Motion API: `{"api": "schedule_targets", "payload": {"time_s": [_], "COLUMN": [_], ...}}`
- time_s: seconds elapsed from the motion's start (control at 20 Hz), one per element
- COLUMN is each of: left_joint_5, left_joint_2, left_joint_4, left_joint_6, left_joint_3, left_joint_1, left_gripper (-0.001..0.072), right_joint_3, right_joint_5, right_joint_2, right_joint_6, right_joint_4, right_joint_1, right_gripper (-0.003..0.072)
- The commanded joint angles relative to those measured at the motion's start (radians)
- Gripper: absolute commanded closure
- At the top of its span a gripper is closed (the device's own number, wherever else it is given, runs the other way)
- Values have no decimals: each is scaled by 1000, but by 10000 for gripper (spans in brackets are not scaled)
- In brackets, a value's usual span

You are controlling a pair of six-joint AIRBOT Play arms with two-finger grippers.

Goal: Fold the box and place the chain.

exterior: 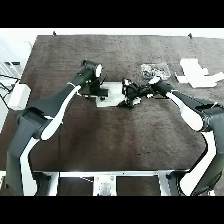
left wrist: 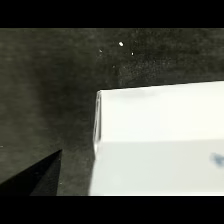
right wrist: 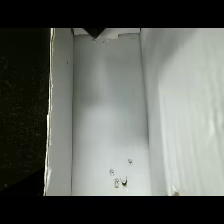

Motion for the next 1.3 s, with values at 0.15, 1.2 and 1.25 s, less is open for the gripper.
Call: {"api": "schedule_targets", "payload": {"time_s": [0.15,1.2,1.25], "left_joint_5": [-37,425,427], "left_joint_2": [94,517,517], "left_joint_4": [70,-635,-710], "left_joint_6": [69,1290,1421], "left_joint_3": [33,-404,-451], "left_joint_1": [0,231,259], "left_gripper": [138,140,139], "right_joint_3": [0,0,0], "right_joint_5": [2,2,2], "right_joint_2": [0,0,0], "right_joint_6": [0,0,0], "right_joint_4": [0,0,0], "right_joint_1": [1,1,1], "right_gripper": [126,126,126]}}
